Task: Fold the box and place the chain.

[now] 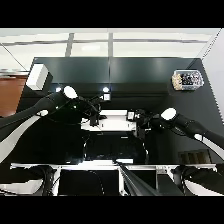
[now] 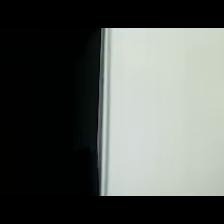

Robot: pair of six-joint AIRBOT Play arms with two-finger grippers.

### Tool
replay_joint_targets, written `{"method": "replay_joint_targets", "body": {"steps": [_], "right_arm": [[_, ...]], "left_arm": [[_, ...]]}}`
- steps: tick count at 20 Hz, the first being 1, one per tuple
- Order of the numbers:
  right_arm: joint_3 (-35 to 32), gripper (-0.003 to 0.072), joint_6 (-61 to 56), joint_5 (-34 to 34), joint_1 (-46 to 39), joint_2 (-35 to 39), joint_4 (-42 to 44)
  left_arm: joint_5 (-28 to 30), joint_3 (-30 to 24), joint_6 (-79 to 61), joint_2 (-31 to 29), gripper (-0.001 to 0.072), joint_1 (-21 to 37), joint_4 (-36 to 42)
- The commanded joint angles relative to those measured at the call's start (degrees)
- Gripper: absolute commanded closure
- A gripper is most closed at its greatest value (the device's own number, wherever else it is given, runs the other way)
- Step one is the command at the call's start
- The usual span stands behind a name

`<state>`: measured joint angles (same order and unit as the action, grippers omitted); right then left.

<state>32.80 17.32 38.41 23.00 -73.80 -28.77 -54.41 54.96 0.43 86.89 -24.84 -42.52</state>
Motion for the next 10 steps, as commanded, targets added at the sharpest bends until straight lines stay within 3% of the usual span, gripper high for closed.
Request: {"method": "replay_joint_targets", "body": {"steps": [1,10], "right_arm": [[0.0,-0.0018,-0.5,-0.1,0.0,0.0,-0.7],[0.0,-0.0017,-2.1,-1.6,1.2,-0.3,-2.3]], "left_arm": [[0.0,0.0,0.0,0.0,0.0683,0.0,0.0],[0.0,0.0,0.0,0.0,0.0683,0.0,0.0]]}}
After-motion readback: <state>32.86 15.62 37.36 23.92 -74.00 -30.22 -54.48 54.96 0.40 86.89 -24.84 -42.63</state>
